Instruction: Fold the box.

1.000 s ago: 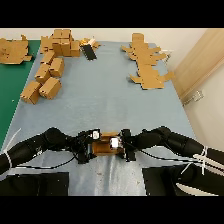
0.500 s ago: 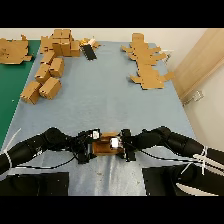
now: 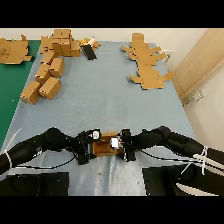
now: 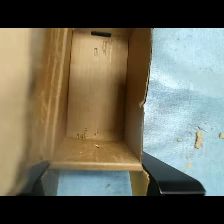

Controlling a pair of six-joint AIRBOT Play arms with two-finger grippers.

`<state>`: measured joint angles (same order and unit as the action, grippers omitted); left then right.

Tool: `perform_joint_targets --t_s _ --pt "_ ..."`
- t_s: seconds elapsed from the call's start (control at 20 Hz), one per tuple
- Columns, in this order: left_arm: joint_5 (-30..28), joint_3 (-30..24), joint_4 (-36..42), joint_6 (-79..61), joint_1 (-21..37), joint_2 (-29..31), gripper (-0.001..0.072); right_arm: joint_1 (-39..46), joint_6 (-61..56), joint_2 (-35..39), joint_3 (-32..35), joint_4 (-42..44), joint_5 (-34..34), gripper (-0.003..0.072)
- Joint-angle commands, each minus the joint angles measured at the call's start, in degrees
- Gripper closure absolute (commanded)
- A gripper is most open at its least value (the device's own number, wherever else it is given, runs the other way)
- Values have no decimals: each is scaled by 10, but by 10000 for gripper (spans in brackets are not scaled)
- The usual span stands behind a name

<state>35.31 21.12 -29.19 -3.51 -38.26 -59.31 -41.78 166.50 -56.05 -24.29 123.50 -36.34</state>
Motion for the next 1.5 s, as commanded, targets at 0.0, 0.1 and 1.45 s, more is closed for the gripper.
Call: perform_joint_targets --t_s 0.0,0.1,1.45 --pt "-3 0 -1 -1 0 0 285 1 -36 1 0 10 -19 -34" --pt "-3 0 -1 -1 0 0 285 12 -76 0 -5 1 -74 -34" --pt "-4 0 -2 -1 0 0 285 178 -749 11 -100 28 -290 -34"
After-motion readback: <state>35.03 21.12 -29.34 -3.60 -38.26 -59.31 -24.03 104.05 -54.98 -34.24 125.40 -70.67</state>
